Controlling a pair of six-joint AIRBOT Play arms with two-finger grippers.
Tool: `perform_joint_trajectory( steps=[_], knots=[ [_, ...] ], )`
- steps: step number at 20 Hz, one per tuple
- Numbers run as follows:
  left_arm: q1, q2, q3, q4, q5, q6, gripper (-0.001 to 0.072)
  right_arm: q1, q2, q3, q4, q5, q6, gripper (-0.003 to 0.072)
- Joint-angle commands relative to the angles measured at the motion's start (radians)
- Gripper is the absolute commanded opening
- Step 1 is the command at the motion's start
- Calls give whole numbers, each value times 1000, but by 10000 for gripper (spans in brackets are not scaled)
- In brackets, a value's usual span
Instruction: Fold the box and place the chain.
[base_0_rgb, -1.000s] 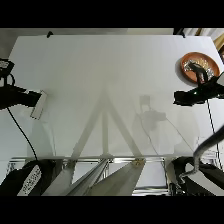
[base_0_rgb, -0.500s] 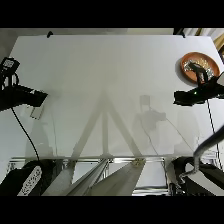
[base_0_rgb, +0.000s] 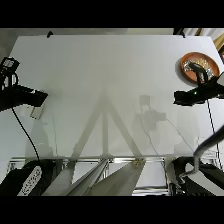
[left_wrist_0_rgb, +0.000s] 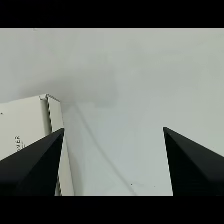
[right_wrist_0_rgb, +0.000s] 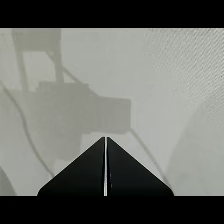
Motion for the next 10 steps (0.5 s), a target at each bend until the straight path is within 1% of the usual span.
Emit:
perform_joint_trajectory(
  steps=[1,10],
  knots=[
    [-1,1,0,0,2,-1,693,-1,0,0,0,0,0,10],
    [-1,1,0,-26,1,0,693,-1,0,1,0,0,0,10]
  ],
)
